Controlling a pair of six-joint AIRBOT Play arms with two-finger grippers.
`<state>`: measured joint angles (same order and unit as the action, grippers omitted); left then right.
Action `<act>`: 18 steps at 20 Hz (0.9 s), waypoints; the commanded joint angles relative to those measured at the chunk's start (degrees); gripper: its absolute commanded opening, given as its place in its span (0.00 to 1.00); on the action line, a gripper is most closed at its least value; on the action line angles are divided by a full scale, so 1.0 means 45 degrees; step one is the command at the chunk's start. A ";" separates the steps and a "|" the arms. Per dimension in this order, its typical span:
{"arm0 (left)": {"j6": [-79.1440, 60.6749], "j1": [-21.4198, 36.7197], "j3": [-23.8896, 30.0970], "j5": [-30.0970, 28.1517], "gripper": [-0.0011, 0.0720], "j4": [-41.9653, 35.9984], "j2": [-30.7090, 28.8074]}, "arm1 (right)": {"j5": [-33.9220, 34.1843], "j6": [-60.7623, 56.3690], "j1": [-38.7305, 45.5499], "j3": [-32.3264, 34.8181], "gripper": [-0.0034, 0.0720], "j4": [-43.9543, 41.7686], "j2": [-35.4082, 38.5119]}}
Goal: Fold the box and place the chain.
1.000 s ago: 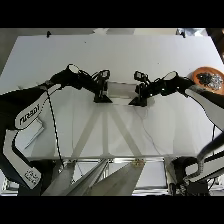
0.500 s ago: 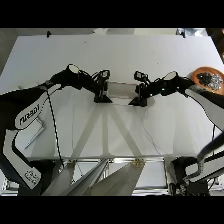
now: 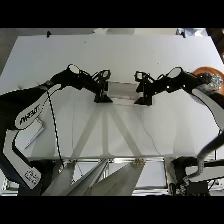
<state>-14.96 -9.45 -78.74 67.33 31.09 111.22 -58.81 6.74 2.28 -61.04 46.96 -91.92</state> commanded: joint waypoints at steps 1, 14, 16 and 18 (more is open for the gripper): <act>0.0044 0.0019 0.0005 0.0034 0.56 -0.0015 0.0000 | -0.0015 -0.0894 0.0000 -0.0010 0.89 0.1899 0.1379; 0.0044 0.0015 0.0005 0.0029 0.56 -0.0029 0.0000 | 0.0627 -0.4221 -0.0044 -0.0005 0.05 -0.3832 0.2807; 0.0044 0.0015 0.0005 0.0034 0.56 -0.0034 0.0000 | 0.0107 -0.4216 -0.0039 -0.0010 0.05 -0.3837 0.2773; 0.0044 0.0015 0.0005 0.0029 0.56 -0.0029 0.0000 | -0.1209 -0.4211 -0.0039 -0.0010 0.05 -0.3657 0.2783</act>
